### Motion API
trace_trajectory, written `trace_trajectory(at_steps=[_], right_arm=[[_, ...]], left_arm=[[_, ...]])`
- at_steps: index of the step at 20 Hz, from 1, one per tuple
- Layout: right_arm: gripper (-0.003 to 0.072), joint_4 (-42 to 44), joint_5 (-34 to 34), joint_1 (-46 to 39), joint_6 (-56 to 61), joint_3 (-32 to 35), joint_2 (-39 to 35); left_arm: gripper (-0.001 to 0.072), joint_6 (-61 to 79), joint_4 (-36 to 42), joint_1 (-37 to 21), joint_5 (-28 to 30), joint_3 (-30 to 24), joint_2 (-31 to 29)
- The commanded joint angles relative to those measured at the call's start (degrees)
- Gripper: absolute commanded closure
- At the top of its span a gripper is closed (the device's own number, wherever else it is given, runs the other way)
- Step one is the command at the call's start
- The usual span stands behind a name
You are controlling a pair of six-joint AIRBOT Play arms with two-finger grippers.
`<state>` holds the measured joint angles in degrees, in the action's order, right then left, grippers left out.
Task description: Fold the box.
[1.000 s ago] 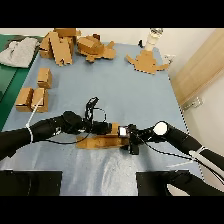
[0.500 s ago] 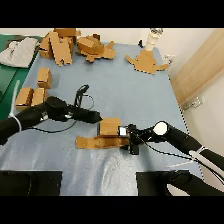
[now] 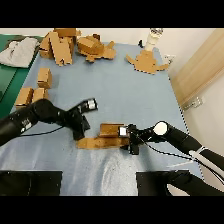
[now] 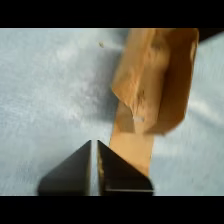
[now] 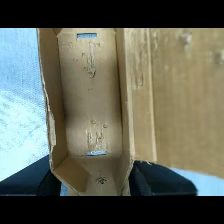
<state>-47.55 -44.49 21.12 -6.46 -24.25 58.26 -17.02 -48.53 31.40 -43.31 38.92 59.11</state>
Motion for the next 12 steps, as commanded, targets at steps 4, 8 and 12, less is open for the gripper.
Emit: trace_trajectory(at_steps=[4,8,12], right_arm=[[0.0169,0.02,-0.04,0.04,0.00,0.04,-0.04],[0.0169,0.00,-0.07,0.04,0.00,0.04,-0.04],[0.0169,0.00,-0.04,0.04,0.00,0.04,-0.02]], left_arm=[[0.0170,1.99,-10.64,8.76,2.03,-5.55,-0.31],[0.0169,-2.23,-10.40,13.53,12.70,-5.53,2.86],[0.0170,-7.08,-9.86,14.34,13.94,-5.51,3.43]])
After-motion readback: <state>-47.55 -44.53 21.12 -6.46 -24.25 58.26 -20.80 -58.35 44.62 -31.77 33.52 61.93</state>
